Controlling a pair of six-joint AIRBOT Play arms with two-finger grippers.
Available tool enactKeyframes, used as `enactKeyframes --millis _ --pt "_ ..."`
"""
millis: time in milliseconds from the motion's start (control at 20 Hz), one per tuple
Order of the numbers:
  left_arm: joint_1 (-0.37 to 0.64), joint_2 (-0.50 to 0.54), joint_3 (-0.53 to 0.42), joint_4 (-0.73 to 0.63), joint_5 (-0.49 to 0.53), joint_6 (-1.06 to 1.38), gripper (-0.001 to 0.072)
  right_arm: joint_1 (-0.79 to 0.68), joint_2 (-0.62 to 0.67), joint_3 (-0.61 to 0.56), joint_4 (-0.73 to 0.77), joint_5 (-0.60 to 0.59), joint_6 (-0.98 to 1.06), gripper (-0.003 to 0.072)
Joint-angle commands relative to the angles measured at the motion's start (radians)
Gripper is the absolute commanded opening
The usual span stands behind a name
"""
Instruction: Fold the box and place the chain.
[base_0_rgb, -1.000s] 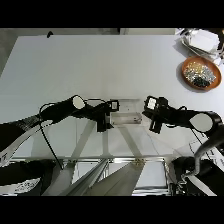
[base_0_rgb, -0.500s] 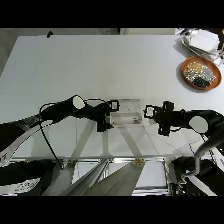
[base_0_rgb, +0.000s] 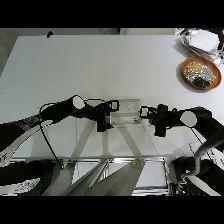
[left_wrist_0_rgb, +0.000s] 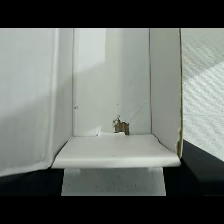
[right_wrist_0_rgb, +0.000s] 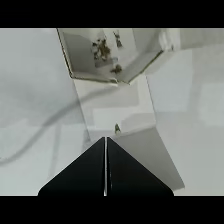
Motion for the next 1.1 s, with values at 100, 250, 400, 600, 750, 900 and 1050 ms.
enactKeyframes --millis 100,250,400,600,750,900,1050 --pt "0.000 0.001 0.000 0.000 0.000 0.000 0.0316 0.000 -0.009 0.000 0.066 -0.007 -0.083 0.0015" --pt "0.000 0.001 0.000 0.000 0.000 0.000 0.0316 0.000 -0.033 0.000 0.068 -0.016 -0.083 0.0016" --pt "0.000 0.001 0.000 0.000 0.000 0.000 0.0316 0.000 -0.087 0.000 0.071 -0.059 -0.083 0.0022" --pt "0.000 0.001 0.000 0.000 0.000 0.000 0.0316 0.000 -0.134 0.000 0.155 -0.180 -0.087 0.0337" --pt "0.000 0.001 0.000 0.000 0.000 0.000 0.0316 0.000 -0.135 0.000 0.172 -0.193 -0.126 0.0286" --pt "0.000 0.001 0.000 0.000 0.000 0.000 0.0316 0.000 -0.135 0.000 0.298 -0.191 -0.246 0.0209" --pt "0.000 0.001 0.000 0.000 0.000 0.000 0.0316 0.000 -0.135 0.000 0.317 -0.193 -0.296 0.0175"
